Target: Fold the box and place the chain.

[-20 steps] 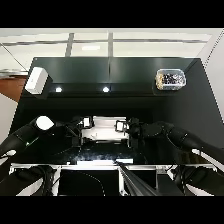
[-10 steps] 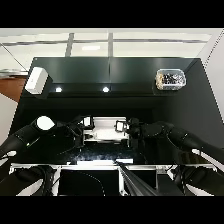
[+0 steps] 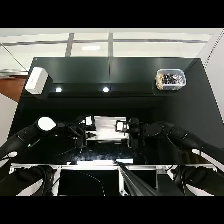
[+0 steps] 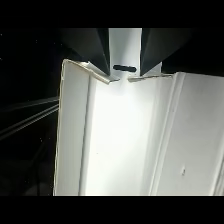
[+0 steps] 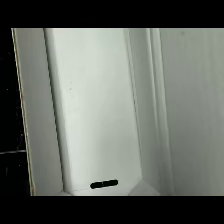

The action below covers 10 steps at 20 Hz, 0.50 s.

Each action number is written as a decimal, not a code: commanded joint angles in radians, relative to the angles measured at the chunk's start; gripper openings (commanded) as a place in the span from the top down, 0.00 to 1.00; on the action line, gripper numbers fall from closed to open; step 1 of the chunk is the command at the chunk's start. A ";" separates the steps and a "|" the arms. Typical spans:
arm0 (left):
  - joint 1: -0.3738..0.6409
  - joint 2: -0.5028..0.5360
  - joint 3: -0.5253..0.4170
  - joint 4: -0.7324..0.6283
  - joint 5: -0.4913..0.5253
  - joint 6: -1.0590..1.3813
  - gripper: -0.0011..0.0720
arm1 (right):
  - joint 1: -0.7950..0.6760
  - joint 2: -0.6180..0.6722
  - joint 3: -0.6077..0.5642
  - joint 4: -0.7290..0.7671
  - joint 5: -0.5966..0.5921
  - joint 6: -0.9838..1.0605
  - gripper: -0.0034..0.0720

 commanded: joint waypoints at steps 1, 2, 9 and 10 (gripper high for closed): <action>-0.003 -0.013 0.000 -0.042 0.014 0.000 0.68 | 0.000 0.000 0.000 0.000 -0.001 -0.002 0.25; -0.007 -0.023 0.000 -0.062 0.015 0.000 0.68 | 0.000 0.000 0.000 0.000 0.000 -0.002 0.25; -0.040 -0.045 0.000 -0.082 0.036 0.007 0.68 | 0.000 0.000 0.000 0.000 0.000 -0.002 0.25; -0.040 -0.045 0.000 -0.080 0.036 0.007 0.68 | 0.000 0.000 0.000 0.000 0.000 -0.002 0.25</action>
